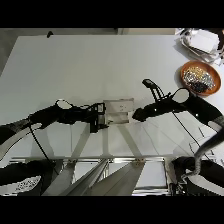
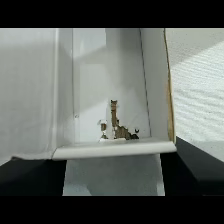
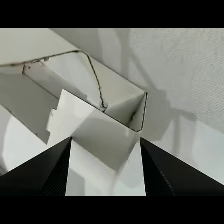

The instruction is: Fold the box and place the chain.

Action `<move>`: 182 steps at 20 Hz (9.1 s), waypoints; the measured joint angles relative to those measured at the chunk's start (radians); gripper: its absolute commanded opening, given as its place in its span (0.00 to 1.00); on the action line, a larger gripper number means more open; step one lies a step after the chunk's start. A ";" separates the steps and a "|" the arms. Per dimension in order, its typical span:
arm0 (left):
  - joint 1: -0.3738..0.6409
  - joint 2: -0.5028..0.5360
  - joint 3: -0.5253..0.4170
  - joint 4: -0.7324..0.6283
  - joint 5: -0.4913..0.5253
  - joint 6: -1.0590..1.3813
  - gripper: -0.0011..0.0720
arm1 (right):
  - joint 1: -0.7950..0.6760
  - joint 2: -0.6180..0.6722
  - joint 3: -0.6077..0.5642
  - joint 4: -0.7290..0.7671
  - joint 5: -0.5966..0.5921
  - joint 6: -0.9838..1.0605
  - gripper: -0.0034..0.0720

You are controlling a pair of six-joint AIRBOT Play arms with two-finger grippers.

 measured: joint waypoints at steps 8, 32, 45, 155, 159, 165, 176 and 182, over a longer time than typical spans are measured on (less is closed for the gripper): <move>0.000 0.000 0.000 0.000 0.000 0.000 0.30 | 0.094 -0.001 0.025 -0.050 -0.095 0.202 0.68; 0.000 0.000 0.000 0.000 0.001 0.001 0.30 | 0.257 -0.129 0.212 -0.351 -0.004 0.594 0.69; 0.000 0.000 0.000 0.000 0.000 -0.001 0.30 | 0.351 -0.199 0.231 -0.505 0.003 0.744 0.41; 0.000 -0.001 0.000 0.000 -0.003 0.000 0.30 | 0.348 0.164 0.770 -0.338 0.369 0.249 0.07; 0.000 -0.001 0.000 0.000 -0.003 0.000 0.30 | 0.353 0.126 0.697 -0.342 0.377 0.252 0.07; 0.000 -0.001 0.000 0.000 -0.003 0.000 0.30 | 0.354 0.035 0.521 -0.332 0.268 0.253 0.07; 0.000 -0.001 0.000 0.000 -0.003 0.000 0.30 | 0.354 -0.204 0.423 -0.315 0.190 0.253 0.37; 0.000 -0.001 0.000 0.000 -0.003 0.000 0.30 | 0.295 -0.188 0.488 -0.344 0.302 0.253 0.41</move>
